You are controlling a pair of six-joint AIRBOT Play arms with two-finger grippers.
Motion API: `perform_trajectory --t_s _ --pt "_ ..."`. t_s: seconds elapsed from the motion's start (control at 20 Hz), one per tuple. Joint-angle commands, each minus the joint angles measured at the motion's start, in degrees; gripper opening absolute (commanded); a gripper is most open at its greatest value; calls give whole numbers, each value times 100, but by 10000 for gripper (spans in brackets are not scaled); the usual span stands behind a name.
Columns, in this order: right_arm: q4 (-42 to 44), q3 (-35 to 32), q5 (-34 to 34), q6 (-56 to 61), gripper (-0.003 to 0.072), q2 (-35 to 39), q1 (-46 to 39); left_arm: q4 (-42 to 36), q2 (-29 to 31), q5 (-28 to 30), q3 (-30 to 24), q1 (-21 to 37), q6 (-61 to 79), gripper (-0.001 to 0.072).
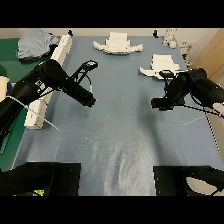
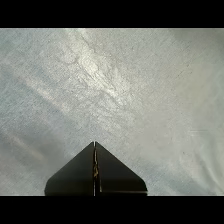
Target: Fold the box.
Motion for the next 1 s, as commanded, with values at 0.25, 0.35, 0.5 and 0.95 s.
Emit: perform_trajectory --t_s 0.25,0.35,0.5,0.95 --pt "4 4 149 0 5 0 0 0 -4 2 4 -4 4 16" --pt "155 4 348 2 5 -7 0 0 -4 2 4 -4 4 15" --pt "660 2 525 225 5 -46 0 0 -4 2 4 -4 4 16" --pt "1156 2608 422 903 249 -1523 -2743 0 -4 7 4 -4 4 15"
